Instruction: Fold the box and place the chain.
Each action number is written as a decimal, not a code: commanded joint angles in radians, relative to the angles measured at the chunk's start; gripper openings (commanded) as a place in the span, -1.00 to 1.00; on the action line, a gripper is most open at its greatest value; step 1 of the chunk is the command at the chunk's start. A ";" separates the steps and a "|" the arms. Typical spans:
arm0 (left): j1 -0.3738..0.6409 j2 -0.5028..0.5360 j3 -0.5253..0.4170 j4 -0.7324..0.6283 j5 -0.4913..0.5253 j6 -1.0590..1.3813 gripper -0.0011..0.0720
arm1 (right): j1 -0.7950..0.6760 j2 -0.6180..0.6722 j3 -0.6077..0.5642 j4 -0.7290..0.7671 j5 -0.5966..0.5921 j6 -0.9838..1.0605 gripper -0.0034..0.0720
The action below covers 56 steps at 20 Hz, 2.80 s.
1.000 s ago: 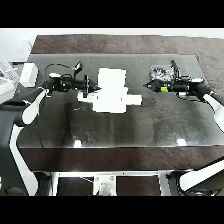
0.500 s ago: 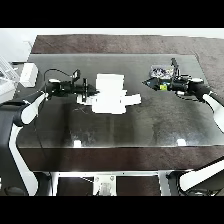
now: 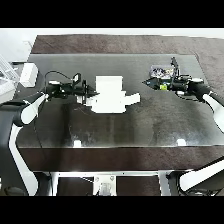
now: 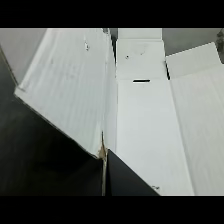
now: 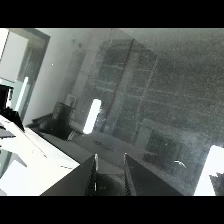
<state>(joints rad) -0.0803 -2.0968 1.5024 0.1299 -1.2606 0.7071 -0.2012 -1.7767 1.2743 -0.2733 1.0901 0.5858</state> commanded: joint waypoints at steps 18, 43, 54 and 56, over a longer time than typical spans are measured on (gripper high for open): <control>-0.001 0.000 -0.003 0.020 0.023 0.001 -0.92 | 0.015 0.080 -0.060 0.176 0.138 -0.283 -0.82; -0.001 0.000 -0.003 0.019 0.023 0.001 -0.92 | 0.508 0.381 -0.378 -0.521 -0.369 -0.546 0.81; -0.001 0.000 -0.003 0.019 0.023 0.001 -0.92 | 0.599 0.311 -0.386 -0.532 -0.507 -0.572 0.82; -0.001 0.000 -0.003 0.019 0.023 0.001 -0.91 | 0.599 0.306 -0.386 -0.531 -0.570 -0.571 0.82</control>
<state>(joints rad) -0.0814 -2.0972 1.4990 0.1493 -1.2377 0.7074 0.3923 -1.4593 0.8890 -0.8021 0.6052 0.0154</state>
